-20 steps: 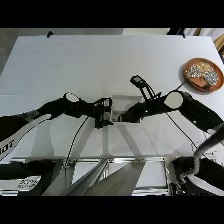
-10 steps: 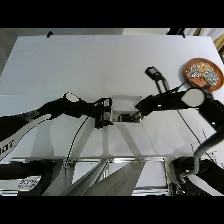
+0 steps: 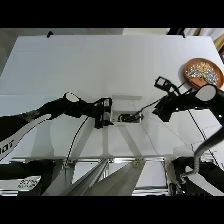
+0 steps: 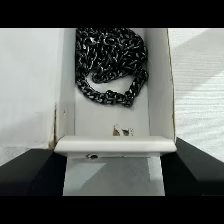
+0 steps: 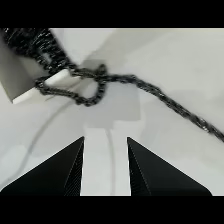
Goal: Fold the box and place the chain.
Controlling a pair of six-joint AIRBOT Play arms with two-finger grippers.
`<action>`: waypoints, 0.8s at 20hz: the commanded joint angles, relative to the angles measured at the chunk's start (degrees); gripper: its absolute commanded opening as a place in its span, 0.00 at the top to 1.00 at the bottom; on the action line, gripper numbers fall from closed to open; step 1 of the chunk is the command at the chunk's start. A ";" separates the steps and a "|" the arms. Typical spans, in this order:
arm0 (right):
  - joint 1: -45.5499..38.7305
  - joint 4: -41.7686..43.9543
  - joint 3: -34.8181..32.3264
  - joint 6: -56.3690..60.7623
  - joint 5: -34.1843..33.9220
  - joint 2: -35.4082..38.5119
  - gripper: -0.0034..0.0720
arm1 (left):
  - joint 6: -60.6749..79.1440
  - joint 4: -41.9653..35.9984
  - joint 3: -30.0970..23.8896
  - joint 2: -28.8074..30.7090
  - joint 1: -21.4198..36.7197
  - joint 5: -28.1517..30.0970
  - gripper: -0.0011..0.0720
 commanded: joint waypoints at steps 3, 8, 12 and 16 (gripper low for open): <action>7.56 1.20 -2.54 -15.85 -6.38 -7.67 0.53 | 0.02 0.00 0.02 0.07 0.04 -0.02 0.79; 3.72 -5.95 -2.16 12.81 -21.40 -7.30 0.72 | 0.02 0.00 0.02 0.04 0.04 0.00 0.79; -4.90 -12.85 1.84 40.15 -22.69 -7.21 0.62 | 0.02 0.00 0.02 0.04 0.04 0.00 0.79; -6.62 -25.66 11.96 54.31 -14.45 -10.49 0.56 | 0.02 0.00 0.02 0.04 0.04 0.00 0.79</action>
